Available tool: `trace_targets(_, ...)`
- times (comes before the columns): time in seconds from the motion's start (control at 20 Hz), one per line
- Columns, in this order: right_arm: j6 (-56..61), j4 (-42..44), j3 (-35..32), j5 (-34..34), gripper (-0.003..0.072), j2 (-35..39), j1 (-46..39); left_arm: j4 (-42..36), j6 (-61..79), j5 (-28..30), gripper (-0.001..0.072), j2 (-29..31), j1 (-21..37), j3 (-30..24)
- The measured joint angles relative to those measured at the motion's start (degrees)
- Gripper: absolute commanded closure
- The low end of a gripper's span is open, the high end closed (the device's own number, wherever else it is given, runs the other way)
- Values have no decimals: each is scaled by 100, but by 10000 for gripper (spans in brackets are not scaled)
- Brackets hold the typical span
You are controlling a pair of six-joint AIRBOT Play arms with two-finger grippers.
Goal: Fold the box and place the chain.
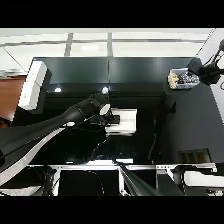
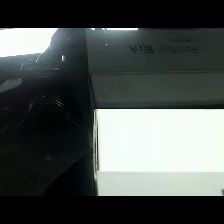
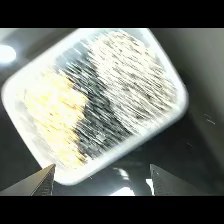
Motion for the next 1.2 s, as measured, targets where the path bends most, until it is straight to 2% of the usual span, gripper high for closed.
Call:
trace_targets(0.25, 173, 197, 868, 240, 36, -791, -35, 0, -2, -7, 685, 0, 0, 0)
trace_targets(0.6, 743, -374, 1696, 361, 36, -1589, -35, -4, -2, -116, 685, 0, 24, 0)
trace_targets(1.2, 844, -1150, 1932, 339, 36, -2369, -35, -2, 0, -92, 685, 0, 70, 0)
